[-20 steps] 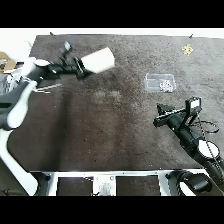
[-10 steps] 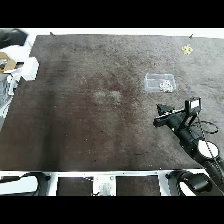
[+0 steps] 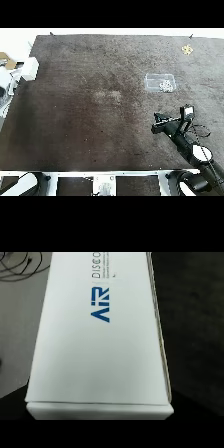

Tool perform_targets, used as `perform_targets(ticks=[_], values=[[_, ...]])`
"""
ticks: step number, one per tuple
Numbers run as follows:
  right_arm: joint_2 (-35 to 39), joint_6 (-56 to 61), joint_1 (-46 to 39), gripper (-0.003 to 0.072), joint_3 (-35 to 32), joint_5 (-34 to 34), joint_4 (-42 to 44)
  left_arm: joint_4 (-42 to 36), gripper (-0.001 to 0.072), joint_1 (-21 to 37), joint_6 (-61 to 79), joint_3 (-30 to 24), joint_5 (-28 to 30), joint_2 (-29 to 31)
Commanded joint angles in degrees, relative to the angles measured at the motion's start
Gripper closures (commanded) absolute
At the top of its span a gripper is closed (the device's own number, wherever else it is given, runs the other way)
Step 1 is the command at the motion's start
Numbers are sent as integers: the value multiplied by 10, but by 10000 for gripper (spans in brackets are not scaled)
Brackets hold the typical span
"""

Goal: Fold the box and place the chain.

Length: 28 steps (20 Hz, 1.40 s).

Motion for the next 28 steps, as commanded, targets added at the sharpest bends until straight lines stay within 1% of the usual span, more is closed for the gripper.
perform_targets(ticks=[1,3,6,9,12,14,15,16,17,21,25,27,28], values=[[0,22,0,685,-8,0,0,-35,704,27,98,-78,7,7],[0,22,0,686,-8,0,0,-43,704,27,122,-96,7,-10],[0,22,0,686,-8,0,0,-44,702,27,149,-96,-1,-59],[0,22,0,686,-8,0,0,-46,702,27,182,-96,0,-90],[0,22,0,685,-8,0,0,-45,700,27,181,-96,38,-96],[0,22,0,686,-8,0,0,-45,697,27,181,-96,38,-96],[0,22,0,685,-8,0,0,-45,544,27,182,-96,39,-96],[0,22,0,686,-8,0,0,-45,162,27,181,-96,46,-96],[0,22,0,686,-8,0,0,-45,46,27,181,-95,56,-96],[0,22,0,686,-8,0,0,-43,47,27,181,-65,31,-94],[0,22,0,686,-8,0,0,-44,47,27,162,-8,-22,-60],[0,22,0,685,-8,0,0,-73,48,27,129,25,-46,-36],[0,22,0,686,-8,0,0,-113,47,27,127,42,-59,-24]])
